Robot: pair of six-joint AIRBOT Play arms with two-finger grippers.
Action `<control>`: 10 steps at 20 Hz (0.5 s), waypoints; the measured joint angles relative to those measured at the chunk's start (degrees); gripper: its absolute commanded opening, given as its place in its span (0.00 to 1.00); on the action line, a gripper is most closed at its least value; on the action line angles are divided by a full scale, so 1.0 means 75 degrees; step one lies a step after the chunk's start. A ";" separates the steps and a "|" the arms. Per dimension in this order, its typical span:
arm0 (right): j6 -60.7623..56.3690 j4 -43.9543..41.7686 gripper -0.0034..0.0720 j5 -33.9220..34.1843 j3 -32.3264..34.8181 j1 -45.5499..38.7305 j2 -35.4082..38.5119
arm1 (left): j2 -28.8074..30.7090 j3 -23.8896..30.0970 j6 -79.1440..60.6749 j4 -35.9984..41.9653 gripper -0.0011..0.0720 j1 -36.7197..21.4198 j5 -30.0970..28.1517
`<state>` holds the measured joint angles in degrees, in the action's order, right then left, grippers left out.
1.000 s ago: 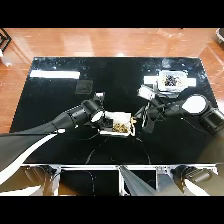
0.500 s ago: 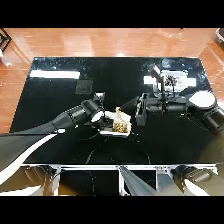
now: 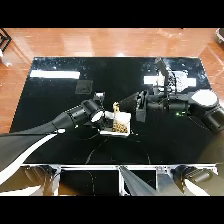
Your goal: Fold the box and place the chain.
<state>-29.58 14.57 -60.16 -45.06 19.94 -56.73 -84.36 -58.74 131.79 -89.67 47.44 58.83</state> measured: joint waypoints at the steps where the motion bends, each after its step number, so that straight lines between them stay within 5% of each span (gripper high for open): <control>1: -0.0230 0.0391 0.07 -0.0055 0.0000 0.0015 0.0000 | 0.0000 0.0000 0.0000 0.0000 0.05 0.0000 0.0003; 8: -0.1769 0.3060 0.11 0.0227 0.0009 0.0679 -0.0137 | 0.0000 0.0000 0.0000 0.0003 0.05 0.0000 -0.0015; 10: -0.1964 0.3322 0.73 0.0353 0.0009 0.0784 -0.0216 | 0.0000 0.0000 0.0000 0.0003 0.05 -0.0003 -0.0015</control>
<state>-44.31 39.48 -57.52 -44.99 25.82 -58.35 -84.36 -58.74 131.79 -89.65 47.42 58.72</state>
